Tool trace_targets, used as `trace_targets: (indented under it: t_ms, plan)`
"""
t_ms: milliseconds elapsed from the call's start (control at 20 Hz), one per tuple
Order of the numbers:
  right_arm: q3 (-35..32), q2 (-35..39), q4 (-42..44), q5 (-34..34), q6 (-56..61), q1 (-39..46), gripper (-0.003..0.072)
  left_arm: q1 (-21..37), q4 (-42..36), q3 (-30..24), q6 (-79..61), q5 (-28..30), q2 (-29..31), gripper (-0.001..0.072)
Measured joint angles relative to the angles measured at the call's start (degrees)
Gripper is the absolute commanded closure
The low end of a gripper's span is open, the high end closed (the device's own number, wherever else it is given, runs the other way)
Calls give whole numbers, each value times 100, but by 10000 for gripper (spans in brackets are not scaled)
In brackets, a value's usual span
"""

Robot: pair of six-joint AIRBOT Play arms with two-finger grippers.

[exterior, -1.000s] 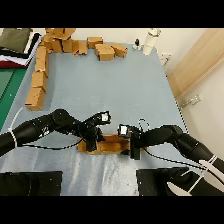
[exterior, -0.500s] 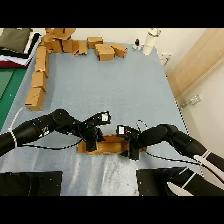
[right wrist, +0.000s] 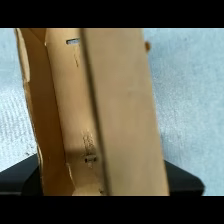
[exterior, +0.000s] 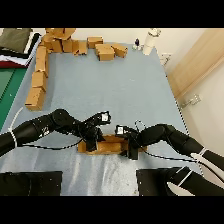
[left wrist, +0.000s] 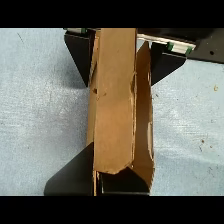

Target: Fold the box.

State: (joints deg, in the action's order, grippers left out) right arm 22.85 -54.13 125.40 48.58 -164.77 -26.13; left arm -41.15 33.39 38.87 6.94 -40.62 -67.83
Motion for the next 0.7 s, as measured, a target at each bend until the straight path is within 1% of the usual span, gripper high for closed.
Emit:
trace_targets:
  t_ms: [50, 100, 150, 200, 250, 700]
  plan:
    - [0, -2, 2, -2, -33, 0, 56, 0, 0, 0, 0, -2, 0, 698]
    - [0, -2, 0, -2, -59, 0, 130, 0, 0, 0, 0, 0, 0, 698]
    - [0, -2, 2, -2, -74, 0, 154, 0, 0, 0, -2, -2, 0, 698]
    - [0, -2, 2, 4, -92, 0, 155, 0, 0, 0, -2, -2, 0, 698]
    - [0, -2, 2, 7, -118, 0, 189, 0, 0, 0, -2, -2, 0, 698]
    - [0, -2, 2, 76, -219, 0, 189, 0, 0, 0, -2, -2, 0, 698]
